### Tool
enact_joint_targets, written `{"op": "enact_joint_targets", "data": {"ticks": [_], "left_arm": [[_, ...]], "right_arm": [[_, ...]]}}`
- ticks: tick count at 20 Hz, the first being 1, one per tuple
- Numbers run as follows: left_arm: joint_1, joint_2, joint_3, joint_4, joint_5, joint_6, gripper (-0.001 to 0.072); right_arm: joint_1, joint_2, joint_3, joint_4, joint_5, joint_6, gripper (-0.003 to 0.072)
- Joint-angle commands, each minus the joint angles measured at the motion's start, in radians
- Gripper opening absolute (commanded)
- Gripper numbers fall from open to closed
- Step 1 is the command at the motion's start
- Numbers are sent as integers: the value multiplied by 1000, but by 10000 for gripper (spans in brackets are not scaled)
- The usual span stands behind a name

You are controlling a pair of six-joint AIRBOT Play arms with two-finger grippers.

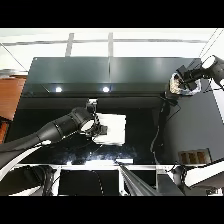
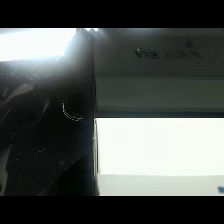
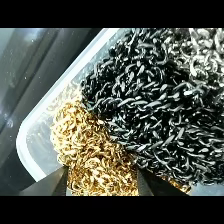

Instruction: Fold the box and place the chain.

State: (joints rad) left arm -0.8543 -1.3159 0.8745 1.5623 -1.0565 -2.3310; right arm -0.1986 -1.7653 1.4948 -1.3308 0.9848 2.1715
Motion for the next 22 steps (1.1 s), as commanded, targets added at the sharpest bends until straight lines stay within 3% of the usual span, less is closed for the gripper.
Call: {"op": "enact_joint_targets", "data": {"ticks": [1, 2, 10, 19, 22], "left_arm": [[0, 0, 0, 0, 0, 0, 28], [0, 0, 0, 0, 0, 0, 28], [0, 0, 0, 0, 0, 0, 28], [0, 0, 0, -4, 0, 0, 27], [0, 0, 0, -3, 0, 0, 27]], "right_arm": [[-1, -3, 1, 17, 6, -30, 127], [-1, -2, 1, 31, 7, -58, 20], [-27, 95, 4, 55, 33, -171, 21], [-93, 436, 4, 299, 56, -583, 20], [-93, 567, 4, 330, 134, -677, 20]]}}
